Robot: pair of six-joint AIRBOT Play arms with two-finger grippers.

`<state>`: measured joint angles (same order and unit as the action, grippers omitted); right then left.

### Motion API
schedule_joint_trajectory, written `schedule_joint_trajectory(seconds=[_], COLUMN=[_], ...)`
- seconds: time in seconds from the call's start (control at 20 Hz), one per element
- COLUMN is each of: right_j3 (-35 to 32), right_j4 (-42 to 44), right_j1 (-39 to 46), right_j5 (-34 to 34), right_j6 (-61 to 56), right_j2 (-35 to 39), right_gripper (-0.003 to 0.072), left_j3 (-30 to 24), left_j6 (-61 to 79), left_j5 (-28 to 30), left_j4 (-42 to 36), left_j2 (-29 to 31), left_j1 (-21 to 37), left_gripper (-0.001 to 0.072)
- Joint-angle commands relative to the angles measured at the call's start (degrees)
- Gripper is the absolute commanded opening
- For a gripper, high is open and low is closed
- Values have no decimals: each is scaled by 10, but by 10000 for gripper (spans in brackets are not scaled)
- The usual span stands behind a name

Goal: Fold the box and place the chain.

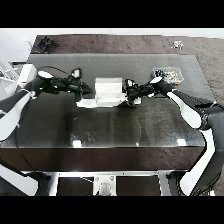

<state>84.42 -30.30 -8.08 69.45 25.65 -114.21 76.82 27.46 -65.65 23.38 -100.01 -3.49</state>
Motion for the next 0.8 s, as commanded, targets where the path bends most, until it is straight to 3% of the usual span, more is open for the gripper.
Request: schedule_joint_trajectory(seconds=[0.0, 0.25, 0.45, 0.75], right_j3=[0, 0, 0, 0], right_j4=[2, 2, 2, 2], right_j1=[0, 0, 0, 0], right_j5=[-4, -4, -4, -4], right_j6=[-1, -1, -1, -1], right_j2=[0, 0, 0, 0], right_gripper=[560, 560, 560, 560], left_j3=[0, -7, -56, -97], left_j6=[-29, -172, -357, -665], left_j5=[-62, -84, -34, -9], left_j4=[3, 4, 14, 122], left_j2=[41, 72, 101, 101], left_j1=[45, 91, 120, 123], left_gripper=[20, 17, 16, 20])
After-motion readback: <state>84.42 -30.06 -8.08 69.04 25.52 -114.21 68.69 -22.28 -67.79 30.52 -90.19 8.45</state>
